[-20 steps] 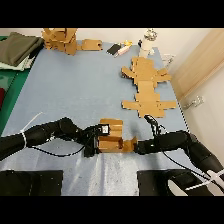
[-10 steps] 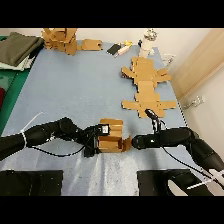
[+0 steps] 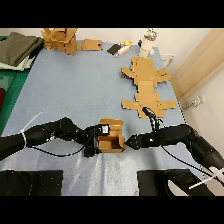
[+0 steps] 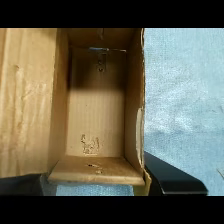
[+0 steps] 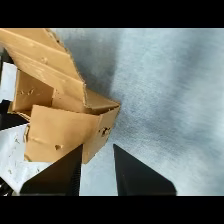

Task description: Fold the box.

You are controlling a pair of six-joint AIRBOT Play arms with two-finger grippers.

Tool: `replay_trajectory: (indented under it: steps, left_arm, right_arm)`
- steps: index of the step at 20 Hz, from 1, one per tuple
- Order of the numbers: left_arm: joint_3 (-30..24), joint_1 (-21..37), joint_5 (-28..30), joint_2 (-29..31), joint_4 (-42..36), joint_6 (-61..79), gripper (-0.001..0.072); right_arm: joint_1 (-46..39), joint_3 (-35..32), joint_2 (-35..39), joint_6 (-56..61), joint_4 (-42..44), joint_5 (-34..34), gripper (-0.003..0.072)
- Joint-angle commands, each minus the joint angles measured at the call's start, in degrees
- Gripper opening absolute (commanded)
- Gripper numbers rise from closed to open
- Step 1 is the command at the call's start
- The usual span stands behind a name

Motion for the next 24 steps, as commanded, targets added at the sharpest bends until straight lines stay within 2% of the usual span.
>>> replay_trajectory:
  steps: [1,10,13,15,18,21,24]
  left_arm:
    - [0.0,0.0,0.0,0.0,0.0,0.0,0.0609]
    - [0.0,0.0,0.0,0.0,0.0,0.0,0.0609]
    - [0.0,0.0,0.0,0.0,0.0,0.0,0.0609]
    - [0.0,0.0,0.0,0.0,0.0,0.0,0.0609]
    - [0.0,0.0,0.0,0.0,0.0,0.0,0.0609]
    - [0.0,0.0,0.0,0.0,0.0,0.0,0.0609]
    - [0.0,0.0,0.0,0.0,0.0,0.0,0.0610]
  right_arm:
    - [1.1,0.4,-0.4,0.0,0.3,0.9,0.0362]
    - [1.2,3.5,-6.5,3.8,0.0,1.3,0.0360]
    - [5.7,5.0,-9.1,7.3,-1.7,1.6,0.0355]
    - [11.0,7.2,-11.6,14.4,-8.7,2.0,0.0351]
    - [19.3,11.9,-14.9,32.3,-25.1,1.5,0.0347]
    - [24.7,16.0,-18.1,42.9,-31.8,0.8,0.0347]
    - [28.2,18.5,-22.8,48.3,-32.9,-1.0,0.0347]
